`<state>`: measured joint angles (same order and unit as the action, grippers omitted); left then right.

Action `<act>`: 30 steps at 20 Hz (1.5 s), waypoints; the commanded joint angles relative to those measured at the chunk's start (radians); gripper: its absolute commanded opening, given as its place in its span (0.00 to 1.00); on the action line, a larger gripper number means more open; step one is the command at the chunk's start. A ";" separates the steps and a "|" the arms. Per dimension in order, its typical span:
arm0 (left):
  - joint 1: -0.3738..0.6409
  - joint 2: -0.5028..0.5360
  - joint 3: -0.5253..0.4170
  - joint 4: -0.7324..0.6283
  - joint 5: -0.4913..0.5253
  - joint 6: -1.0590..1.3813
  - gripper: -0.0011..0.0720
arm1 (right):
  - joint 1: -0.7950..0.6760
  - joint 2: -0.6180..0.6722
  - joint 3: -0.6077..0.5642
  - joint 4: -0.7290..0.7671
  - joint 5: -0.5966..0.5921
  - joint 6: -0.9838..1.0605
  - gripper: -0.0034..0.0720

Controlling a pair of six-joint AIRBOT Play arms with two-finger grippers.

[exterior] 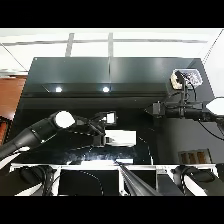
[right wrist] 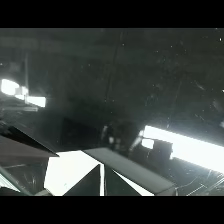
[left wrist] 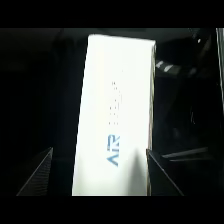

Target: Fold the box and place the chain.

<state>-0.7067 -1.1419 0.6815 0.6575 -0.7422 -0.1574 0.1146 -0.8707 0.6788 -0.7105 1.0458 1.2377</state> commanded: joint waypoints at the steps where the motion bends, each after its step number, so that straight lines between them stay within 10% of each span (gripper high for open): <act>1: -0.039 -0.059 0.031 -0.018 0.040 0.000 0.97 | -0.002 0.000 0.001 -0.002 -0.003 0.000 0.10; 30: -0.105 -0.203 0.031 0.021 0.066 -0.034 0.97 | -0.002 0.000 0.001 -0.003 -0.038 0.000 0.10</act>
